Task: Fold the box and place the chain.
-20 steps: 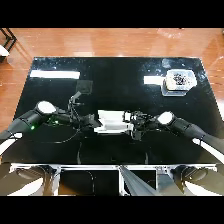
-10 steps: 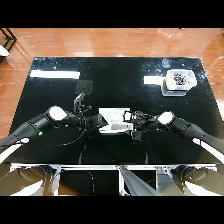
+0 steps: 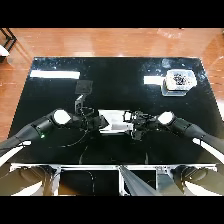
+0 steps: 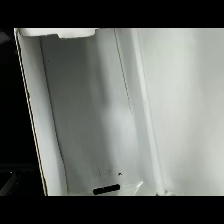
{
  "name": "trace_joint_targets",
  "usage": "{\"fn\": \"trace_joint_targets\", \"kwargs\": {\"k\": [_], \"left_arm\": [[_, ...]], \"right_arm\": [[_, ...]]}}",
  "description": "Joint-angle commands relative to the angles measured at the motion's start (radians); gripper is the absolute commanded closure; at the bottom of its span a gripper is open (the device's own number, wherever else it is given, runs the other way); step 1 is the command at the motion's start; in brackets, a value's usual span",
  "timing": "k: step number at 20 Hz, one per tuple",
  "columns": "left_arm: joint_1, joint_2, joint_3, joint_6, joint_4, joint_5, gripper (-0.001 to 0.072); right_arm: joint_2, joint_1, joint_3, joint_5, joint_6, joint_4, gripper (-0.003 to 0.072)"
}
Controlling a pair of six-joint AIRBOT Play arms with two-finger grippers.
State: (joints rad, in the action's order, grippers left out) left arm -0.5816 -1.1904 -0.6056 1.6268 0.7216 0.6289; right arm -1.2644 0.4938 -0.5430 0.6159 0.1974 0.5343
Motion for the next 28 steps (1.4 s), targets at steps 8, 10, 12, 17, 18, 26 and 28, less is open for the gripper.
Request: {"fn": "trace_joint_targets", "kwargs": {"k": [8,10,12,17,18,26,28], "left_arm": [[-0.087,-0.002,-0.022,0.32,0.371,-0.047,0.0105],[-0.087,-0.009,-0.023,0.334,0.371,-0.045,0.0105],[-0.089,-0.016,-0.023,0.342,0.371,-0.044,0.0105],[-0.094,-0.02,-0.049,0.389,0.415,-0.021,0.0105],[-0.1,-0.02,-0.06,0.436,0.471,0.003,0.0105],[-0.211,-0.066,-0.236,0.694,0.853,0.263,0.018],[-0.228,-0.114,-0.283,0.694,0.852,0.31,0.0228]], "right_arm": [[0.0,0.001,-0.001,0.0,0.0,0.0,0.038],[0.0,0.001,-0.001,0.0,0.0,0.0,0.038],[0.0,0.001,-0.001,0.0,0.0,0.0,0.038],[0.0,0.001,-0.001,0.0,0.0,0.0,0.038],[0.0,0.001,-0.001,0.0,0.0,0.0,0.038],[0.0,0.001,-0.001,0.0,0.0,0.0,0.038],[0.0,0.001,-0.001,0.0,0.0,0.0,0.038]]}}
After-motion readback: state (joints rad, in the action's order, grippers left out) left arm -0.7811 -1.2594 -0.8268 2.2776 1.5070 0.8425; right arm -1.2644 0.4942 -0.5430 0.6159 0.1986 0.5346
